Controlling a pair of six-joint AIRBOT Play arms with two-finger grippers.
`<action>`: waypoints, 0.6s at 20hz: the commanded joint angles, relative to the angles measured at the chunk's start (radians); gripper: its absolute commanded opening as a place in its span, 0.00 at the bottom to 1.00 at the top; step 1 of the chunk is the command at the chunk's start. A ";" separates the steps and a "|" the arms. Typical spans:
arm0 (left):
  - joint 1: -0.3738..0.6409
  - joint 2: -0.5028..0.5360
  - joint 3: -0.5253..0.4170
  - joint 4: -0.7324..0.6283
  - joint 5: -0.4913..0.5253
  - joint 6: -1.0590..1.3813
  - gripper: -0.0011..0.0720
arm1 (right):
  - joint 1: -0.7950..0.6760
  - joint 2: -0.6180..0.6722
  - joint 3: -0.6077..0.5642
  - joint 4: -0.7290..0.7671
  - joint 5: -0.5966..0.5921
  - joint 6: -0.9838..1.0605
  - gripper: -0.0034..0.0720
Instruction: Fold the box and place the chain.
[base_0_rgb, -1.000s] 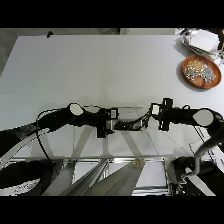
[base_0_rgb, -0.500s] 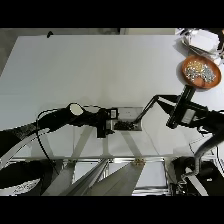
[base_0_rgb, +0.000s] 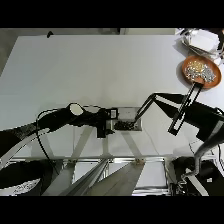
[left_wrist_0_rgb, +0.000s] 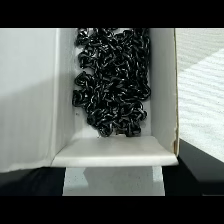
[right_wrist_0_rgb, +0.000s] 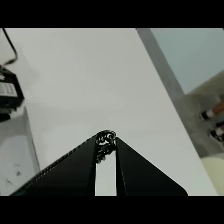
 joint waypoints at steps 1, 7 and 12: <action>0.000 0.000 0.000 0.000 0.000 0.000 0.45 | 0.063 -0.010 0.004 0.016 0.001 0.032 0.06; 0.000 0.000 0.000 0.000 0.000 0.000 0.45 | 0.126 -0.230 0.004 0.013 0.048 0.239 0.06; 0.000 0.000 0.000 0.000 0.000 0.000 0.45 | 0.161 -0.451 0.004 -0.003 0.134 0.322 0.06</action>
